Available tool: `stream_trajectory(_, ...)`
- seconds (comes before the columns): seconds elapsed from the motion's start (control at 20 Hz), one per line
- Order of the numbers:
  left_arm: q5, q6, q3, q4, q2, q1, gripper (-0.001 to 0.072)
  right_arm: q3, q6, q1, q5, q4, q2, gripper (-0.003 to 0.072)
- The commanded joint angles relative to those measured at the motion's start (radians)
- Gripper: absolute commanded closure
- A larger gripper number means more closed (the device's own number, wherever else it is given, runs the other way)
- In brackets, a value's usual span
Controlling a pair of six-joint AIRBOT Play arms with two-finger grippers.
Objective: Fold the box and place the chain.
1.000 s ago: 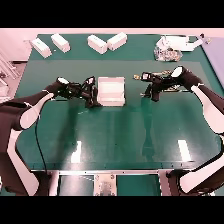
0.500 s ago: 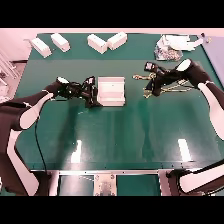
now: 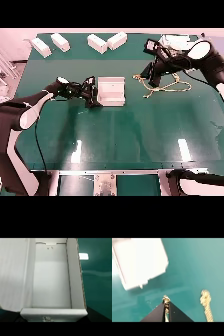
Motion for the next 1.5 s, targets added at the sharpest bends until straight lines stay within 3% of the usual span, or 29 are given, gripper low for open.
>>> stream_trajectory(0.0, 0.0, 0.0, 0.001, 0.0, 0.0, 0.0, 0.0196, 0.037, 0.096, 0.08, 0.0, 0.003, 0.061, 0.0677)
stream_trajectory(0.15, 0.001, 0.0, 0.001, 0.0, 0.0, 0.0, 0.0196, 0.075, 0.176, 0.163, -0.005, 0.004, 0.069, 0.0677)
stream_trajectory(0.45, 0.001, 0.0, 0.001, 0.0, 0.0, 0.0, 0.0196, 0.071, 0.188, 0.254, -0.15, 0.028, 0.011, 0.0679)
stream_trajectory(0.6, 0.001, 0.0, 0.001, 0.0, 0.0, 0.0, 0.0196, 0.071, 0.187, 0.256, -0.146, 0.117, -0.075, 0.0679)
stream_trajectory(1.05, 0.001, 0.0, 0.001, 0.0, 0.0, 0.0, 0.0196, 0.07, 0.187, 0.256, -0.122, 0.185, -0.27, 0.0675)
stream_trajectory(1.1, 0.001, 0.0, 0.001, 0.0, 0.0, 0.0, 0.0196, 0.071, 0.187, 0.255, -0.121, 0.176, -0.278, 0.0635)
stream_trajectory(1.2, 0.001, 0.0, 0.001, 0.0, 0.0, 0.0, 0.0197, 0.071, 0.187, 0.253, -0.121, 0.145, -0.281, 0.0296)
stream_trajectory(1.45, 0.001, 0.0, 0.001, 0.0, 0.0, 0.0, 0.0196, 0.071, 0.291, 0.196, -0.121, 0.13, -0.257, 0.0173)
